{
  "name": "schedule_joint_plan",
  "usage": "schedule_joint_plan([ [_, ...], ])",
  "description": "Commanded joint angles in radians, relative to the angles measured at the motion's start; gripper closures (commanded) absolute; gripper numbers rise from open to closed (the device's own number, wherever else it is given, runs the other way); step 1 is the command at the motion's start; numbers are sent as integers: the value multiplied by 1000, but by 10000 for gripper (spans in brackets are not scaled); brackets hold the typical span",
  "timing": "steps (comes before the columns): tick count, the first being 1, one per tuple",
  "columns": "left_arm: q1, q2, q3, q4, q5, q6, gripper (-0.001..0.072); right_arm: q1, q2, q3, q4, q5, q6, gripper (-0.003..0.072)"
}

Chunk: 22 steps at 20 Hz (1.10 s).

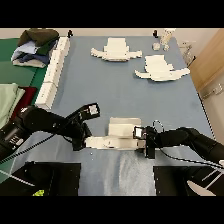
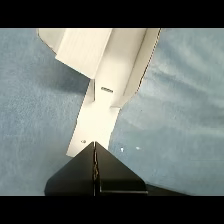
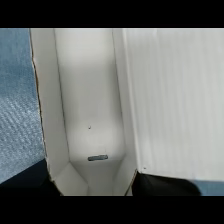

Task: Fold the box.

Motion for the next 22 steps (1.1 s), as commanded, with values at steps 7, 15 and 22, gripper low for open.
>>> schedule_joint_plan([
  [7, 43, -145, -146, 20, 208, 315, 623, 1, -1, -1, 0, 0, 0, 281],
  [15, 13, -191, -146, -226, 266, 525, 110, 1, -1, -1, 0, 0, 0, 281],
  [22, 10, -290, -146, -386, 265, 701, 111, 1, -1, -1, 0, 0, 0, 280],
])
